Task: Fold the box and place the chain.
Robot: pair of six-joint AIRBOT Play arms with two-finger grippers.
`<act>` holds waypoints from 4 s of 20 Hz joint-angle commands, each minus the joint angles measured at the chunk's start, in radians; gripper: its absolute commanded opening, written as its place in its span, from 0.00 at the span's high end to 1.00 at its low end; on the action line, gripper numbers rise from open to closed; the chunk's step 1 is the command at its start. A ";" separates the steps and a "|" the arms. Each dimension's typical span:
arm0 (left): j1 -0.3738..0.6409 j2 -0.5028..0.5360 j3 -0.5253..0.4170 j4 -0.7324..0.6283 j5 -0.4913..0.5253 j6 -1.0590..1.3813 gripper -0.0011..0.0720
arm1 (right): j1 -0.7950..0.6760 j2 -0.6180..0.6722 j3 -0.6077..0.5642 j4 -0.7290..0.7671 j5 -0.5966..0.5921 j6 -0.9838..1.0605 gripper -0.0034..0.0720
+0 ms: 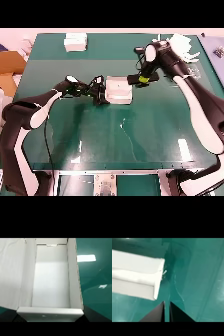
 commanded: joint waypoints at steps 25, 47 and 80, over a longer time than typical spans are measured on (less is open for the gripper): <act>0.001 0.000 0.000 0.000 0.000 0.000 0.49 | -0.615 -0.165 0.171 0.028 -0.415 -0.212 0.60; 0.001 0.000 0.000 0.000 0.000 0.000 0.49 | -0.621 -0.400 0.202 0.037 -0.634 -0.235 0.56; 0.001 0.000 0.000 0.000 0.000 0.000 0.49 | -0.589 -0.111 0.252 -0.006 -0.386 -0.298 0.94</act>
